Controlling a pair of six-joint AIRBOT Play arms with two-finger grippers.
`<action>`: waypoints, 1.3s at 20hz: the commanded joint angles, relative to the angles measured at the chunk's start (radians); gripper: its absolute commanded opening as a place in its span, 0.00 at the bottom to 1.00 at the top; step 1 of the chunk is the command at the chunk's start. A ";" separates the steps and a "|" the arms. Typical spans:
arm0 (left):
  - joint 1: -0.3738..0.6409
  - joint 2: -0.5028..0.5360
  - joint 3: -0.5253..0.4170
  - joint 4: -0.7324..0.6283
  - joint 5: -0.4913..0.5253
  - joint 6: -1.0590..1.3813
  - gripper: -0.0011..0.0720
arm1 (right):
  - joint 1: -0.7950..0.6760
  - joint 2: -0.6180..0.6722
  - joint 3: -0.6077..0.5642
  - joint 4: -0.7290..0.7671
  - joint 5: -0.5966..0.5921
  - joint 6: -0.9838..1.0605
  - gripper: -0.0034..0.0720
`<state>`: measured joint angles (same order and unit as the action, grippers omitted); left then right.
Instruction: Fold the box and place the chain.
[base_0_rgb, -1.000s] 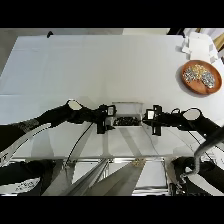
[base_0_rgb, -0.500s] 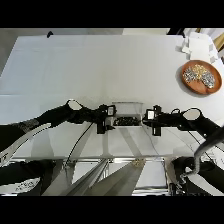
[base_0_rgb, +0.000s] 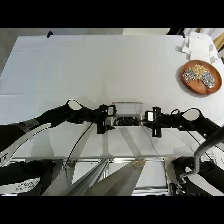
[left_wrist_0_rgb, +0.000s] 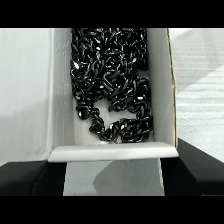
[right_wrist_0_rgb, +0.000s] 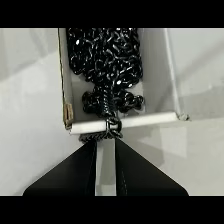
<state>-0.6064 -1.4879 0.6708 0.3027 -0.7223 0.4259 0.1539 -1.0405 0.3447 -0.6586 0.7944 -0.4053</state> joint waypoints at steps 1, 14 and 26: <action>0.000 0.001 0.001 0.001 0.000 0.000 0.38 | 0.001 -0.001 0.000 -0.044 0.002 0.012 0.22; 0.000 0.000 0.001 0.001 0.000 0.000 0.38 | 0.001 -0.001 -0.031 -0.045 -0.025 0.042 0.39; 0.000 0.000 0.001 0.001 0.000 0.000 0.38 | 0.001 -0.023 -0.031 0.066 -0.049 0.002 0.38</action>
<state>-0.6064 -1.4879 0.6708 0.3031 -0.7227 0.4259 0.1539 -1.0599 0.3141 -0.6098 0.7406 -0.3935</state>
